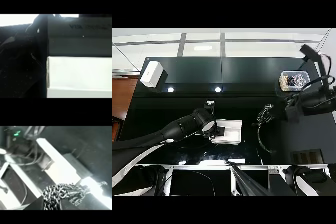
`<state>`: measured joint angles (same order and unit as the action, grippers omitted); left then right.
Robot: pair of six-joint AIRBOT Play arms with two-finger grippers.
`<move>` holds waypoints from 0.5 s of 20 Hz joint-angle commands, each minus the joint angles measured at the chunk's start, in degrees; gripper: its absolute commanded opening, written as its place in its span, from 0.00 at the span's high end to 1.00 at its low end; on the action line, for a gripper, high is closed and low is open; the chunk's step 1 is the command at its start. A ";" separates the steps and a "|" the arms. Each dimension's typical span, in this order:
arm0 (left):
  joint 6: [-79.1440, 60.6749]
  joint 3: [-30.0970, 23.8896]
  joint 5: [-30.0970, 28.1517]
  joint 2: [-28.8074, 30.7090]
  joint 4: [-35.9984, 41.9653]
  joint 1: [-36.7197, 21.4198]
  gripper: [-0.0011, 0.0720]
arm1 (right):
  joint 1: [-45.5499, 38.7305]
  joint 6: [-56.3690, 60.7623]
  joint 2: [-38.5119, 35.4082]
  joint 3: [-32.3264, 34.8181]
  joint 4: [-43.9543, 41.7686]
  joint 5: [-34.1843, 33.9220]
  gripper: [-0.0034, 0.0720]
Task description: Fold the box and place the chain.
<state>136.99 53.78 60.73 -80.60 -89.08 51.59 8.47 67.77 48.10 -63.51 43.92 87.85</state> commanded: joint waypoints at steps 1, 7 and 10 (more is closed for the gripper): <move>-0.02 -0.02 0.72 -0.02 -0.02 0.00 0.95 | 4.28 0.37 -0.11 0.87 -0.85 1.09 0.94; -0.02 -0.02 0.85 -0.02 -0.04 -0.02 0.95 | 7.34 0.20 -0.09 0.87 -5.29 -0.94 0.94; -0.02 -0.02 0.85 -0.02 -0.04 -0.02 0.95 | 7.34 -1.46 -0.09 0.87 -10.97 -3.39 0.94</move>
